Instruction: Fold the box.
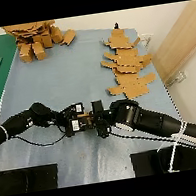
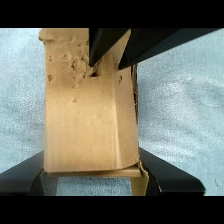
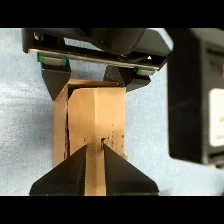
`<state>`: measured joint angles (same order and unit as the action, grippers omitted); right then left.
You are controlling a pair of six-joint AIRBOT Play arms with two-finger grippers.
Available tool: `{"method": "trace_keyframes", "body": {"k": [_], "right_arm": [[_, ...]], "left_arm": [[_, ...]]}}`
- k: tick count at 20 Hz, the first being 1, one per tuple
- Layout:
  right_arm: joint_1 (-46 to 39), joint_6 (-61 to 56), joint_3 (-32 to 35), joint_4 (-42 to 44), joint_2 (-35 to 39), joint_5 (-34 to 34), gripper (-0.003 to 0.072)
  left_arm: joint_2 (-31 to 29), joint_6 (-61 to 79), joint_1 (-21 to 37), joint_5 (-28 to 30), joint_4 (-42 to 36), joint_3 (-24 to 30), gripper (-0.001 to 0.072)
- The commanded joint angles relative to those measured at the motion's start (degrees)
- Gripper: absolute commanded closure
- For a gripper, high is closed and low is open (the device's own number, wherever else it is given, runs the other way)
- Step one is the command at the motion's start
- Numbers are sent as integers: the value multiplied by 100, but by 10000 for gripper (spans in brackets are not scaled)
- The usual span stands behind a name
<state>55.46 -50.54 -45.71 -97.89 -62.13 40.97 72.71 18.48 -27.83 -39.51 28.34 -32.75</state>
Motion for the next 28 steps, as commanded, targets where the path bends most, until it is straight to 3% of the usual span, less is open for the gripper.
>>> {"method": "trace_keyframes", "body": {"k": [1, 10, 12, 22, 25, 26, 27, 28], "right_arm": [[2, -7, -4, 20, 7, -15, 531], [2, -7, -4, 251, -142, -42, 536], [7, -7, -4, 435, -142, -9, 611], [254, -273, -4, 503, -173, 92, 611], [254, -509, -4, 658, -173, 120, 543], [254, -549, -4, 673, -170, 120, 434], [251, -590, -4, 669, -170, 131, 378], [251, -643, -4, 662, -155, 155, 378]], "left_arm": [[-2, -7, -2, 7, -4, 2, 313], [-2, -7, -2, 7, -4, 2, 313], [-2, -7, -2, 7, -4, 2, 312], [-2, -7, -2, 7, -4, 2, 313], [-2, -7, -2, 7, -4, 2, 312], [-2, -7, -2, 7, -4, 2, 313], [-2, -7, -2, 7, -4, 2, 312], [-2, -7, -2, 7, -7, 2, 313]]}}
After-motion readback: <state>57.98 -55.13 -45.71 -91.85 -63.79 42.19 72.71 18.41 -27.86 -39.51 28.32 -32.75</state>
